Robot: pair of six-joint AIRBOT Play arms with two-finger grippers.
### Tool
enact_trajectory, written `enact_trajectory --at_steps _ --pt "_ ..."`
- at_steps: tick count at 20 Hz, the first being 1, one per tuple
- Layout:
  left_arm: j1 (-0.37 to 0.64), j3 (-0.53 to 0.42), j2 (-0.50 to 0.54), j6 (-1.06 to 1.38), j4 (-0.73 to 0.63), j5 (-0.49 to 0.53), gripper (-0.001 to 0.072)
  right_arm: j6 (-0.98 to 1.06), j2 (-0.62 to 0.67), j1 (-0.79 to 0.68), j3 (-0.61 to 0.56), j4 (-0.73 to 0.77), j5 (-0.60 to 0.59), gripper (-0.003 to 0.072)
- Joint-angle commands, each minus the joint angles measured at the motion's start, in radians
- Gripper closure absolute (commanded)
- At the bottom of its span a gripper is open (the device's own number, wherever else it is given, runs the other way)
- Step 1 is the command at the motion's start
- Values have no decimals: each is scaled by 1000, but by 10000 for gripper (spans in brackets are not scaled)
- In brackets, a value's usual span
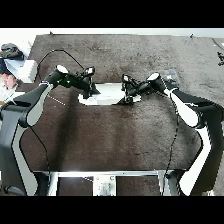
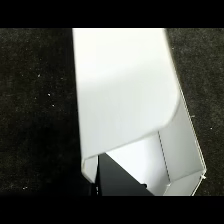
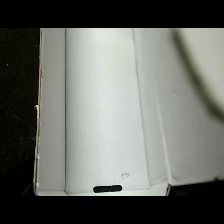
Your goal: Fold the box and place the chain.
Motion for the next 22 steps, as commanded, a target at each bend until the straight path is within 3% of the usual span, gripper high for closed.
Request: enact_trajectory --at_steps 1,5,6,22 --pt "0 0 -1 0 0 0 697 -7 0 0 1 0 -21 90" --pt "0 0 -1 0 0 0 697 -6 0 0 1 -8 -24 104" --pt "0 0 -1 0 0 0 697 -6 0 0 1 -7 -24 226" --pt "0 0 -1 0 0 0 697 -6 0 0 1 -7 -24 213"
